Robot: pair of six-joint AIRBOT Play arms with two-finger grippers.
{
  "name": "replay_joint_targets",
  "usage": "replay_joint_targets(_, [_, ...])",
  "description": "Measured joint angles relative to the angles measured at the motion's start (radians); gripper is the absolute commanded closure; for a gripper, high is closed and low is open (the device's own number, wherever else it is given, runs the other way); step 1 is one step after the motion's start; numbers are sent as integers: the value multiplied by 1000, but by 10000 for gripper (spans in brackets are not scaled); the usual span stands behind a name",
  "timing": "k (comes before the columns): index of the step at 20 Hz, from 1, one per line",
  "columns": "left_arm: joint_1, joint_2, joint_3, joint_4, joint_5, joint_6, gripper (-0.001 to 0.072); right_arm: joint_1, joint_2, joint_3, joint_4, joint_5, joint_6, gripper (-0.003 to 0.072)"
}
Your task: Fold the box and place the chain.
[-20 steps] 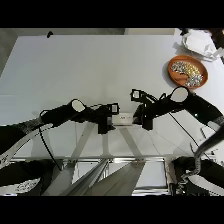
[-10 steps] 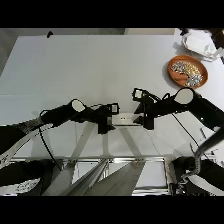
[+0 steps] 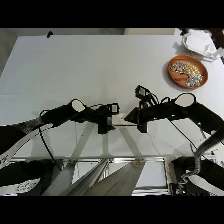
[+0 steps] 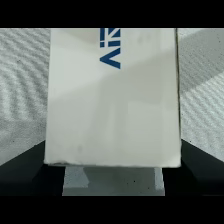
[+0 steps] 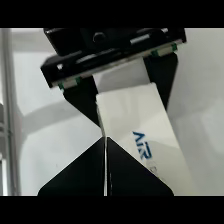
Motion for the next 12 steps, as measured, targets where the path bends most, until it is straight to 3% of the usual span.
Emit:
replay_joint_targets(5, [0,0,0,0,0,0,364,0,-103,-37,138,-1,-110,679])
replay_joint_targets(12, [0,0,0,0,0,0,364,0,-159,-66,149,-33,-143,679])
